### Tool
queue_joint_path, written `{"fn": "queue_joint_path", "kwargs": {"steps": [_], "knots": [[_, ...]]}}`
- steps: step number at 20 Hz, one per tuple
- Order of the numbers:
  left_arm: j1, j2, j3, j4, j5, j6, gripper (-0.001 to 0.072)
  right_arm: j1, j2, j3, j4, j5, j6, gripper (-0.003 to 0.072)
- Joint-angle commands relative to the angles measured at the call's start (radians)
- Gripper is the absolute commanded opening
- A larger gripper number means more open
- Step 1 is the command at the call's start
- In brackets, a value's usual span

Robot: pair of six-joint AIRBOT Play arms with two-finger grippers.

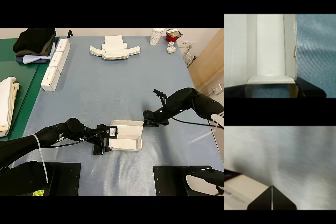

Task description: Fold the box.

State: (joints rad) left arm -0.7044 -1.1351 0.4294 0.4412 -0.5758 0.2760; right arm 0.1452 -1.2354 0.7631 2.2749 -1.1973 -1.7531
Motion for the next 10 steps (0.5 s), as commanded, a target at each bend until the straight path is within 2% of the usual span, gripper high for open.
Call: {"fn": "queue_joint_path", "kwargs": {"steps": [1, 7, 10], "knots": [[0.000, 0.000, 0.001, 0.000, 0.000, 0.000, 0.0530, -0.086, -0.121, 0.021, 0.353, -0.151, -0.360, 0.0002], [0.000, 0.000, 0.001, 0.000, 0.000, 0.000, 0.0530, 0.048, -0.078, 0.006, 0.293, -0.168, -0.455, 0.0003], [0.000, 0.000, 0.001, 0.000, 0.000, 0.000, 0.0530, 0.145, 0.029, -0.040, 0.203, -0.068, -0.475, 0.0003]]}}
